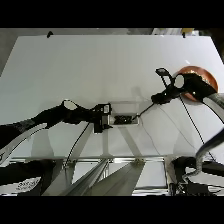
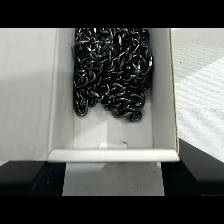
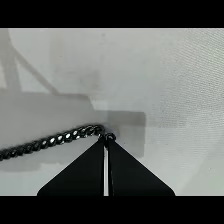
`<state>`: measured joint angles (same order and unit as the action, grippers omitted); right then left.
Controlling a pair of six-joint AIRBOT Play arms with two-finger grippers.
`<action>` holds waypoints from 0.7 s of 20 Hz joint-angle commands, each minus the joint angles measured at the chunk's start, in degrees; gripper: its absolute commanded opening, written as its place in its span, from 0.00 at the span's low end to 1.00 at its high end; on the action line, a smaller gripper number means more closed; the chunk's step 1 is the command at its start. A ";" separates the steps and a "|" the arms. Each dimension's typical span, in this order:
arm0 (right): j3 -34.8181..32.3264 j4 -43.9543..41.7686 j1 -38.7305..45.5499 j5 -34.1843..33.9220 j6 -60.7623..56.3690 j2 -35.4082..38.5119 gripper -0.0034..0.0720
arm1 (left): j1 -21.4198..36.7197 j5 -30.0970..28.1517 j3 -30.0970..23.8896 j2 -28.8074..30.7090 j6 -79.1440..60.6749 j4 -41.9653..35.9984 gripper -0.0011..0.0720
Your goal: Fold the box and place the chain.
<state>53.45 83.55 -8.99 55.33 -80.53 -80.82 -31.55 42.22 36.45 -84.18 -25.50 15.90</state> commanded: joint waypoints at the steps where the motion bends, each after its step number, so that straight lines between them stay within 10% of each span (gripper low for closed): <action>1: 0.04 0.00 -0.59 1.38 0.02 2.84 0.05 | 0.02 0.00 0.00 -0.02 0.00 0.00 0.22; 14: 0.04 -28.68 -0.59 12.68 13.42 31.30 0.05 | 0.02 0.00 0.00 -0.02 -0.02 0.00 0.22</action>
<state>53.45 65.01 -9.54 63.94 -71.85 -56.66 -31.55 42.24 36.45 -84.18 -25.52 15.90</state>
